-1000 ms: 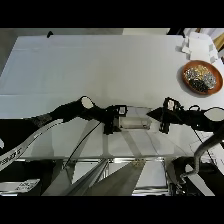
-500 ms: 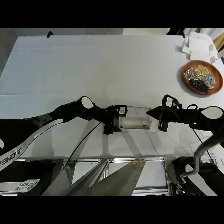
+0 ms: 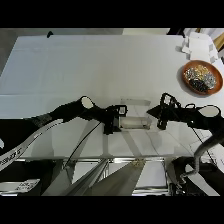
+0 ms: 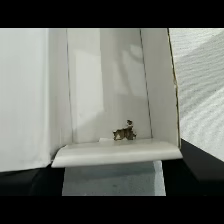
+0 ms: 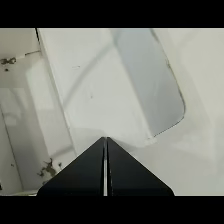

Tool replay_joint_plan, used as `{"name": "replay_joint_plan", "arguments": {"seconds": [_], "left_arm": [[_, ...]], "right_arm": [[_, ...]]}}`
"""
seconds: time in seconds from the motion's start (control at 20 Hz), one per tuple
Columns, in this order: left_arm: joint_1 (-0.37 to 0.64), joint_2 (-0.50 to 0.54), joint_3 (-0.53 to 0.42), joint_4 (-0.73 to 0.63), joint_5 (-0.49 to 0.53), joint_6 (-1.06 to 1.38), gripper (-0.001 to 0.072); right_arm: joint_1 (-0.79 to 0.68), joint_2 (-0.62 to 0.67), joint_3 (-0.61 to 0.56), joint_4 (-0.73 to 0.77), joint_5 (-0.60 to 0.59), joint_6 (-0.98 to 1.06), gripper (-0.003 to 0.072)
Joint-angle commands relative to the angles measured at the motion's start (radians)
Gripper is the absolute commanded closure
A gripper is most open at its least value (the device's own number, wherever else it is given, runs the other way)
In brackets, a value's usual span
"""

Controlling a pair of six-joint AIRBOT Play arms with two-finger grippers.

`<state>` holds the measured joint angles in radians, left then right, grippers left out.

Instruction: Fold the box and place the chain.

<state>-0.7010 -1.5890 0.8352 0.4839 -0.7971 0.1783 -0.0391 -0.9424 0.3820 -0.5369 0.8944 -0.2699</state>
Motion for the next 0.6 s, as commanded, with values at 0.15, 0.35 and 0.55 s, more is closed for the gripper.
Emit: {"name": "replay_joint_plan", "arguments": {"seconds": [0.15, 0.35, 0.55], "left_arm": [[0.001, 0.001, 0.0, 0.0, 0.0, 0.0, 0.064], [0.001, 0.001, 0.0, 0.0, 0.0, 0.0, 0.064], [0.001, 0.001, 0.0, 0.0, 0.0, 0.001, 0.064]], "right_arm": [[0.001, -0.07, 0.0, -0.001, -0.006, 0.001, 0.0676], [0.001, -0.07, 0.0, -0.002, -0.002, 0.001, 0.0675], [0.001, -0.07, 0.0, -0.008, -0.002, 0.001, 0.0675]]}}
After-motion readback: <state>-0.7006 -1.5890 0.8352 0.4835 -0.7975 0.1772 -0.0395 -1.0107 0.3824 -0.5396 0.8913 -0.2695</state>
